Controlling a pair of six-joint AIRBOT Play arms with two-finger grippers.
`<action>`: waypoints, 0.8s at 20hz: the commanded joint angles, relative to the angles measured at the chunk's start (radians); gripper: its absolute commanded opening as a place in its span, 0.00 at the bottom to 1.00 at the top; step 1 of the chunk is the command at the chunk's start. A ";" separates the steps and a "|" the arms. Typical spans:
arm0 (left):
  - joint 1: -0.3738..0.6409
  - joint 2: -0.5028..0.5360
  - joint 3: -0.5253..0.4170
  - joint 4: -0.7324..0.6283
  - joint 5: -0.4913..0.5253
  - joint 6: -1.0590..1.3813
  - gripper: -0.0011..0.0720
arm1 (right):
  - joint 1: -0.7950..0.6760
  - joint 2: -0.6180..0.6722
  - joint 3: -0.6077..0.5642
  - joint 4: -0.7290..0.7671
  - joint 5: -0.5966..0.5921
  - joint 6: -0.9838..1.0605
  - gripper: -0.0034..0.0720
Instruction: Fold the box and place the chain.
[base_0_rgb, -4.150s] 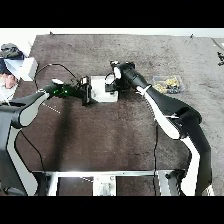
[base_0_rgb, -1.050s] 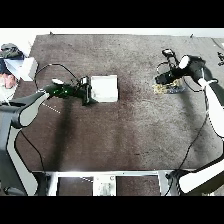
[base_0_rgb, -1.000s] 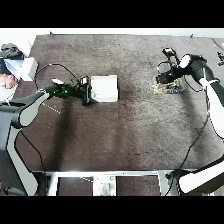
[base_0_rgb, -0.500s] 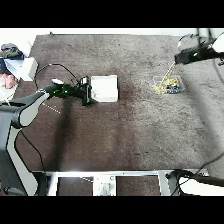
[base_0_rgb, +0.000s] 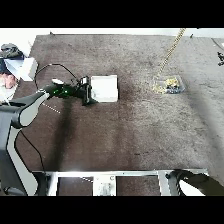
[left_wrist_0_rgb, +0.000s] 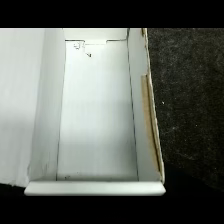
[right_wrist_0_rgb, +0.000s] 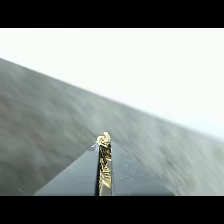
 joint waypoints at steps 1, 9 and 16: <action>0.000 -0.001 0.000 0.000 0.000 0.000 0.39 | 0.130 0.008 0.002 0.007 -0.054 0.000 0.03; 0.000 -0.001 0.000 0.000 0.000 0.000 0.39 | 0.348 -0.185 0.000 0.061 -0.034 0.001 0.03; 0.000 -0.001 0.000 0.000 0.000 0.000 0.39 | 0.402 -0.440 0.000 0.152 0.023 0.000 0.03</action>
